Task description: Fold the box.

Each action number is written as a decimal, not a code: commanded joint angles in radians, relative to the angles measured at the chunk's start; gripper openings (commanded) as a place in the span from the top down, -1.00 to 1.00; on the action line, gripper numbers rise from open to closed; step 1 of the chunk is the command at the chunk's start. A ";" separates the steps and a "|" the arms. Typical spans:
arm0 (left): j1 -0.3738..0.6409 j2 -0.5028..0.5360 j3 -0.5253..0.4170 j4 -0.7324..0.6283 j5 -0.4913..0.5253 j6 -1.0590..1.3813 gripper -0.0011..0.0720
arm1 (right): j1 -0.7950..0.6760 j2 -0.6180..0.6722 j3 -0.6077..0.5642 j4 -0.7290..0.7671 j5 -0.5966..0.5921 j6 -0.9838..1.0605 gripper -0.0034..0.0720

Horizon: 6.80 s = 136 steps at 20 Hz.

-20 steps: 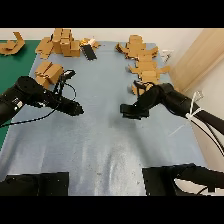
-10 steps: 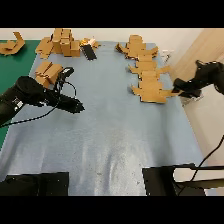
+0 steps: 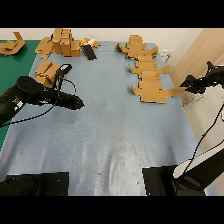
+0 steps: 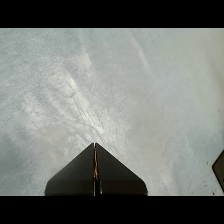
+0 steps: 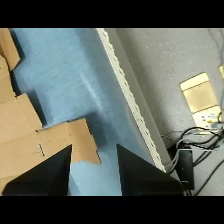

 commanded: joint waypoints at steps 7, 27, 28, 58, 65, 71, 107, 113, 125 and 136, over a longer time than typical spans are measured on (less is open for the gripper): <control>0.000 0.001 0.000 -0.001 0.016 -0.001 0.94 | 0.087 -0.098 0.055 0.058 -0.082 -0.071 0.28; 0.039 -0.009 -0.002 -0.029 -0.042 -0.097 0.94 | 0.408 0.704 -1.049 0.164 0.177 -0.056 0.90; 0.039 -0.012 -0.002 -0.032 -0.051 -0.098 0.94 | 0.439 0.765 -1.114 0.165 0.215 -0.030 0.90; 0.118 -0.531 0.164 -0.242 -0.354 0.023 -0.17 | 0.816 0.873 -1.395 0.574 0.361 -0.603 0.89; 0.123 -0.532 0.164 -0.229 -0.369 0.030 -0.17 | 0.844 0.899 -1.395 0.570 0.410 -0.610 0.89; 0.102 -0.542 0.167 -0.235 -0.403 0.059 -0.17 | 0.844 0.899 -1.395 0.569 0.418 -0.610 0.89; -0.194 -0.346 0.145 -0.376 -0.057 0.904 0.95 | 0.562 0.991 -1.018 0.456 0.364 -0.241 0.32; -0.217 -0.276 -0.027 -0.538 0.065 1.202 0.95 | 0.630 0.988 -1.009 0.481 0.291 -0.241 0.74; -0.274 -0.253 -0.132 -0.525 0.121 1.265 0.95 | 0.656 0.921 -1.010 0.454 0.314 -0.242 0.78; -0.247 -0.256 -0.132 -0.515 0.121 1.257 0.94 | 0.662 0.955 -1.016 0.341 0.260 -0.242 0.89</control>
